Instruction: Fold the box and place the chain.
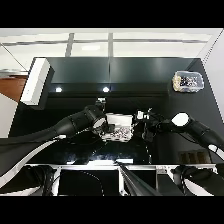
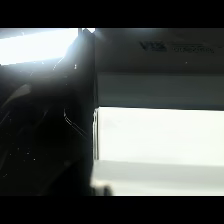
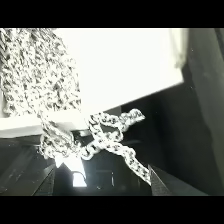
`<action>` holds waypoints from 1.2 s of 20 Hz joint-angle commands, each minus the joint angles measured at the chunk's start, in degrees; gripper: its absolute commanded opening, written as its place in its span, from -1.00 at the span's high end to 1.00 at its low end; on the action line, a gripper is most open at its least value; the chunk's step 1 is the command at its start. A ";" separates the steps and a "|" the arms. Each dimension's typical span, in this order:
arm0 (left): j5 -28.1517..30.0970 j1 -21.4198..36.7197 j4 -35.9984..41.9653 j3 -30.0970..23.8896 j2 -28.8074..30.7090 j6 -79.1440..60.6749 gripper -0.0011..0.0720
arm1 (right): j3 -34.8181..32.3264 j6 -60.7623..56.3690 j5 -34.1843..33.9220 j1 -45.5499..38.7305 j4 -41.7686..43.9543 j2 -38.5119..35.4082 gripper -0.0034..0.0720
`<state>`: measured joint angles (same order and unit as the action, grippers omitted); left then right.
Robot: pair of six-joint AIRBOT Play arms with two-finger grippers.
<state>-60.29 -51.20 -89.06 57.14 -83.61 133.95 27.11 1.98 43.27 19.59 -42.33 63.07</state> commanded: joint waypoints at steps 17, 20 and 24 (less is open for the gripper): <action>-0.26 0.07 0.02 0.00 -0.02 0.00 0.89 | -0.02 1.29 -2.47 2.91 3.08 2.62 -0.30; -0.26 0.07 0.04 0.00 -0.02 0.00 0.88 | -0.02 1.29 -2.43 2.91 3.06 2.62 0.50; -0.26 0.07 0.02 0.00 -0.02 0.00 0.89 | 0.02 -0.63 -2.23 2.75 3.02 2.03 0.81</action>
<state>-60.53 -51.20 -89.01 57.14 -83.64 133.97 27.11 3.03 40.88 22.44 -39.22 65.49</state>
